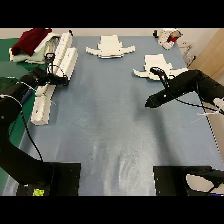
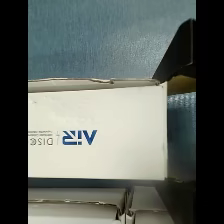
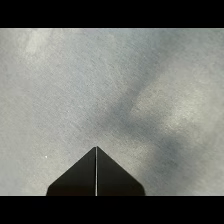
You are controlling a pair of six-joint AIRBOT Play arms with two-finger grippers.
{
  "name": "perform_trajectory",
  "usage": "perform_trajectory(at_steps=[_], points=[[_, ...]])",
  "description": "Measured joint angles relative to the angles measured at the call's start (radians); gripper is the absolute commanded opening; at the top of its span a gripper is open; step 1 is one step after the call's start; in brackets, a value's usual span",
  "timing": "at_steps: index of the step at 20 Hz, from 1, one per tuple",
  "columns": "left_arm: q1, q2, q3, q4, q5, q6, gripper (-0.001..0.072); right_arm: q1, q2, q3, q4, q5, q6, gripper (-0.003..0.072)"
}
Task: Fold the box.
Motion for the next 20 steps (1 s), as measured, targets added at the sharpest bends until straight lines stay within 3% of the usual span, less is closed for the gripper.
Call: perform_trajectory(at_steps=[20], points=[[0.0,-0.035,0.016,-0.04,-0.01,0.001,0.0532,0.0,0.0,0.0,0.0,0.0,0.0,0.0004]])
